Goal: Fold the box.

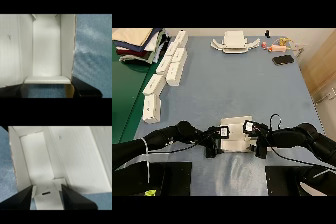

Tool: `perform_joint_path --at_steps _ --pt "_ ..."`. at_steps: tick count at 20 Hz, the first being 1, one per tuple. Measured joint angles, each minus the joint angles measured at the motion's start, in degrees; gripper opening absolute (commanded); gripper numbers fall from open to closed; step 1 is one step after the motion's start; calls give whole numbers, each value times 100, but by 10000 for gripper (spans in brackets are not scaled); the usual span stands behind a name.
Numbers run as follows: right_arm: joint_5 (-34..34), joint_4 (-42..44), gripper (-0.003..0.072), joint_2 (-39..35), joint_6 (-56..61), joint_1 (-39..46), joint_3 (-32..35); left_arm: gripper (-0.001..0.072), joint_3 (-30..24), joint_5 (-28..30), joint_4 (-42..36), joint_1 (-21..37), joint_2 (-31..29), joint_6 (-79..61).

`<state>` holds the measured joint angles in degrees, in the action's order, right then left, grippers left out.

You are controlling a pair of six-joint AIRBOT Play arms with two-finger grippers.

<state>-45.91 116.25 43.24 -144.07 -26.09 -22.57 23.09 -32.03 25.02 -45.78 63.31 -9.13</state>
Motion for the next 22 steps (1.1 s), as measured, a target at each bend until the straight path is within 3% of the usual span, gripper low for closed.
perform_joint_path --at_steps 4,5,6,7,9,10,16,22 --pt "2 -15 580 0 0 0 0 487 0 0 0 0 0 -2" --pt "0 -20 509 0 2 0 0 487 0 0 2 0 0 -2" --pt "-9 -35 326 -2 15 0 0 487 0 0 2 0 0 -4" --pt "-50 -48 199 -4 52 2 -2 487 0 0 2 0 0 -7" --pt "-223 -94 33 -7 155 0 -17 487 0 -2 9 0 0 -26" --pt "-313 -175 5 -7 304 0 -33 487 0 -2 9 0 0 -26" --pt "-1228 -1600 5 -111 2594 0 -590 487 0 -2 7 0 0 -9" --pt "-2981 -3759 5 -380 6579 275 -1250 487 0 -2 4 0 0 -4"
